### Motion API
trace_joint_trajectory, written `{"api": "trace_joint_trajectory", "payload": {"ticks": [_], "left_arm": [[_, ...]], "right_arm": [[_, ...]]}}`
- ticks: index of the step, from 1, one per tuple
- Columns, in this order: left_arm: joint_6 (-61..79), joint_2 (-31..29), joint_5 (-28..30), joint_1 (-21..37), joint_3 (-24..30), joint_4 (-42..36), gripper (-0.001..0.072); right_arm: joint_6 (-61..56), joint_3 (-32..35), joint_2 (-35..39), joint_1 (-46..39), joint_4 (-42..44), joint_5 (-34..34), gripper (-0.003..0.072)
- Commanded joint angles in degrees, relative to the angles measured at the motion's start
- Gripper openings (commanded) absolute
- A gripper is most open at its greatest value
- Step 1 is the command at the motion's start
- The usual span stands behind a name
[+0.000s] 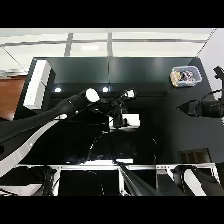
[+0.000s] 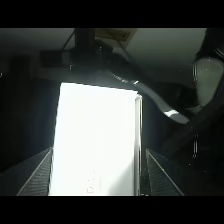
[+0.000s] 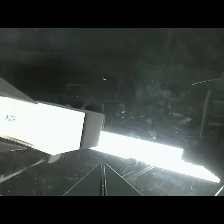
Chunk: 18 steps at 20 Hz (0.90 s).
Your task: Fold the box and place the chain.
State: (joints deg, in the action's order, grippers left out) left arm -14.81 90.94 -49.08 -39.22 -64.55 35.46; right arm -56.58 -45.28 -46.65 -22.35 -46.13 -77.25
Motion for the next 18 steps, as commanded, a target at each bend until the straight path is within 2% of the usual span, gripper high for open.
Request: {"api": "trace_joint_trajectory", "payload": {"ticks": [1,14,18], "left_arm": [[0.0,0.0,-1.1,0.0,0.0,2.1,0.0708],[0.0,0.0,-0.8,-0.1,-0.1,5.1,0.0705],[0.0,0.1,0.9,-0.2,-0.1,8.7,0.0695]], "right_arm": [[0.0,0.0,0.0,0.0,0.0,0.0,0.0019],[0.0,0.0,0.0,0.0,0.0,0.0,0.0019],[0.0,0.0,0.0,0.0,0.0,0.0,0.0018]]}}
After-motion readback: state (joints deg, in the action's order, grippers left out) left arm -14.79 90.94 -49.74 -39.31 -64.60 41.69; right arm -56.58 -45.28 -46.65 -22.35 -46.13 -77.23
